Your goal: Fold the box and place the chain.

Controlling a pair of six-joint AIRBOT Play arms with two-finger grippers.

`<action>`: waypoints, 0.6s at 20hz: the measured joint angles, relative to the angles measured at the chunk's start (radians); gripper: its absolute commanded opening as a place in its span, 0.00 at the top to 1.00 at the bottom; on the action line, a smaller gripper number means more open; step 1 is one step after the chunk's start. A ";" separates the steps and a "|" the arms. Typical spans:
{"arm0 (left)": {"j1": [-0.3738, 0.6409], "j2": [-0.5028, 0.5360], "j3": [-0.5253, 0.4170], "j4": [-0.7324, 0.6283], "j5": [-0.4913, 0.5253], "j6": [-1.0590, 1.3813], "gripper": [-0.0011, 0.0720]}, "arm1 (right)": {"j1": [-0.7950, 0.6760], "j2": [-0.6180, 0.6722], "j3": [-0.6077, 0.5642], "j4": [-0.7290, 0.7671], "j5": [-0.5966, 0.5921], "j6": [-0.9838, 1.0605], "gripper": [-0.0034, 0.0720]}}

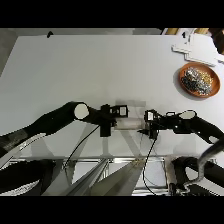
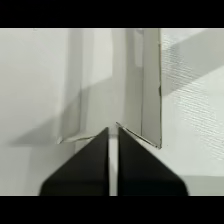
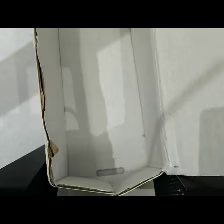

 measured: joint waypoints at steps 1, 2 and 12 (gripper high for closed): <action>0.015 0.028 0.000 0.033 -0.017 -0.099 0.98 | 0.000 0.000 0.000 0.000 0.000 0.000 0.41; 0.030 0.053 0.000 0.065 -0.031 -0.196 0.98 | 0.000 0.000 0.000 0.000 0.000 0.000 0.41; 0.199 0.183 -0.068 0.271 -0.150 -0.941 0.98 | 0.000 0.000 0.000 0.000 0.000 0.000 0.41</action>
